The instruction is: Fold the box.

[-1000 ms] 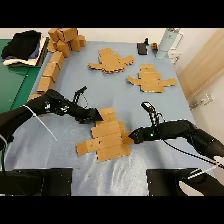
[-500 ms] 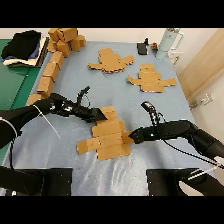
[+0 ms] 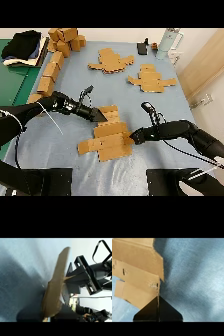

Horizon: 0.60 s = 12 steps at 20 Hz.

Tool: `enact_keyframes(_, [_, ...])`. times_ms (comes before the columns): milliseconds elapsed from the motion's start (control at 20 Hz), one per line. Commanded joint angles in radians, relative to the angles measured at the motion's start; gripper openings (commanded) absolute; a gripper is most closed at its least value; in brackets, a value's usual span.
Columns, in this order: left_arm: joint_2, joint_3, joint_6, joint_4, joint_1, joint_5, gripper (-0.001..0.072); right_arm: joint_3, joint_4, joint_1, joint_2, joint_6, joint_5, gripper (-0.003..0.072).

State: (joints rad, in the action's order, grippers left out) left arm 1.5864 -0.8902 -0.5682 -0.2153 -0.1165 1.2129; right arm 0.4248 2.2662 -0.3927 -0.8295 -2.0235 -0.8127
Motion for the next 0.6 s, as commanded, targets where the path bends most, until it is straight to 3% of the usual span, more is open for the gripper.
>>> enact_keyframes(0, [0.003,-0.004,0.000,-0.043,0.000,0.026,0.0087,-0.001,-0.003,-0.001,-0.001,0.000,-0.001,0.0003])
enact_keyframes(350, [0.003,-0.004,0.000,-0.051,-0.005,0.042,0.0086,0.000,-0.004,-0.001,0.000,0.000,0.000,0.0004])
enact_keyframes(400, [0.003,-0.004,-0.008,-0.043,-0.009,0.045,0.0020,0.000,-0.007,0.000,-0.001,0.000,0.000,0.0004])
enact_keyframes(550, [0.003,-0.004,0.001,-0.035,-0.021,0.042,0.0015,0.000,-0.012,0.000,0.000,0.000,0.010,0.0004])
